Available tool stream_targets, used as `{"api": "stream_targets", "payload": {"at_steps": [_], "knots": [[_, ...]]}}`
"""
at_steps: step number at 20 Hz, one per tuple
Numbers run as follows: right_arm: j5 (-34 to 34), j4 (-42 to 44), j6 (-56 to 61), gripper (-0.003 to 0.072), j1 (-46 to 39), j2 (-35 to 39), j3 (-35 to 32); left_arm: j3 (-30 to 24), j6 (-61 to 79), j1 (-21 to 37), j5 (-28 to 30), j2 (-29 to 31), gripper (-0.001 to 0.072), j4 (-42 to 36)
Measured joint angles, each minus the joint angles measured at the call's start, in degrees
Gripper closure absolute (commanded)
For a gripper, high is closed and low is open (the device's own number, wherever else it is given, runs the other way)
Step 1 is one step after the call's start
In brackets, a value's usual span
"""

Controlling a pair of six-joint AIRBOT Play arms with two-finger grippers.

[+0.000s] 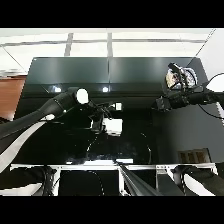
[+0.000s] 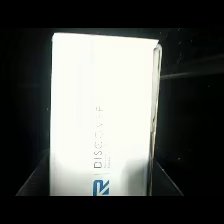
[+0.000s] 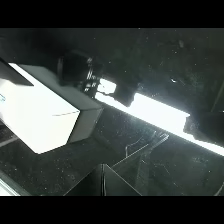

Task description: Fold the box and place the chain.

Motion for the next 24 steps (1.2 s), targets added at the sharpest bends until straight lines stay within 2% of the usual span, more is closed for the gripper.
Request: {"api": "stream_targets", "payload": {"at_steps": [1, 2, 3, 5, 8, 10, 14, 17, 19, 21, 24], "knots": [[0.0, 0.0, 0.0, 0.0678, 0.0, 0.0, 0.0, 0.1, -1.5, -1.0, 0.7, -0.2, 0.0102, 1.6], [0.0, 0.0, 0.0, 0.0678, 0.0, 0.0, 0.0, 0.2, -2.7, -1.7, 1.1, -0.4, 0.035, 2.7], [0.0, 0.0, 0.0, 0.0678, 0.0, 0.0, 0.0, 0.5, -4.1, -2.2, 1.4, -0.5, 0.0489, 3.5], [0.1, 0.0, 0.0, 0.0678, 0.0, 0.0, 0.0, 1.7, -8.1, -2.0, 1.4, -0.6, 0.0488, 5.4], [0.3, 0.0, 0.0, 0.0678, 0.0, 0.0, 0.0, 4.3, -15.2, 2.6, 0.4, 0.5, 0.0488, 9.5], [0.2, 0.0, 0.0, 0.0678, 0.0, 0.0, 0.0, 6.7, -21.4, 8.5, -0.3, 1.0, 0.0488, 13.1], [0.2, 0.1, 0.0, 0.0678, 0.0, 0.0, 0.0, 12.6, -33.4, 26.0, -1.1, -1.0, 0.0487, 19.8], [0.2, 0.3, 0.6, 0.0678, 0.0, 0.0, 0.0, 20.6, -40.7, 39.4, -2.4, -6.5, 0.0485, 20.9], [0.3, 0.4, 1.2, 0.0678, 0.0, 0.0, 0.0, 27.3, -43.2, 46.1, -3.8, -11.2, 0.0485, 20.6], [0.3, 0.4, 1.6, 0.0678, 0.0, 0.0, 0.0, 34.6, -44.6, 50.4, -4.1, -16.3, 0.0485, 18.8], [0.3, 0.4, 2.0, 0.0678, 0.0, 0.0, 0.0, 45.9, -45.6, 53.4, -4.7, -24.7, 0.0481, 17.9]]}}
